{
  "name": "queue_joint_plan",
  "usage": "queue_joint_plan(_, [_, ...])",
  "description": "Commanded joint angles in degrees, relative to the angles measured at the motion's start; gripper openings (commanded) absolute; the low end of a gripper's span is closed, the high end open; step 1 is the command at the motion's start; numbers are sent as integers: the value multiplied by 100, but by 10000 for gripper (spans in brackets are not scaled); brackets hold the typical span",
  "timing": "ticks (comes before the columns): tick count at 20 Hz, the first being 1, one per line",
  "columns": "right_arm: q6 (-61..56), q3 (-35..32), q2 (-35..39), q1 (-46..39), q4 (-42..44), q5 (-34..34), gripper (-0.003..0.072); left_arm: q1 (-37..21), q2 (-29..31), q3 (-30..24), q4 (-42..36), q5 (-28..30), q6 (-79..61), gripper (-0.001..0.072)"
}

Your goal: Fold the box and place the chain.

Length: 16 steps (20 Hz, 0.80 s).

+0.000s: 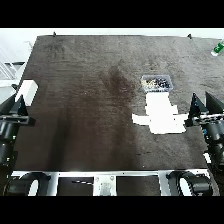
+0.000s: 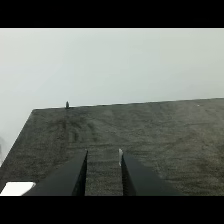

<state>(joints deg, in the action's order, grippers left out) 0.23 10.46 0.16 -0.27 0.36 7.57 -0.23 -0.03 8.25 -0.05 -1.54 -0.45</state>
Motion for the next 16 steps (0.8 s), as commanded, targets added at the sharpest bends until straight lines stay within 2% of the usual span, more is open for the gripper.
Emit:
queue_joint_plan(1, [0, -15, 2, 7, 2, 2, 402, 0, 2, -9, 2, 2, -2, 256])
queue_joint_plan(9, [0, 48, 0, 7, 2, -4, 404, 0, 2, -7, 2, 2, -2, 257])
queue_joint_plan(10, [0, 133, 0, 2, 2, -103, 404, 0, 2, -7, 2, 2, -2, 256])
queue_joint_plan(13, [0, 533, -168, -4, 2, -1025, 406, 0, 2, -7, 2, 2, -2, 256])
queue_joint_plan(16, [-4, 955, -1034, -116, 20, -1375, 406, 0, 2, -7, 2, 2, -2, 256])
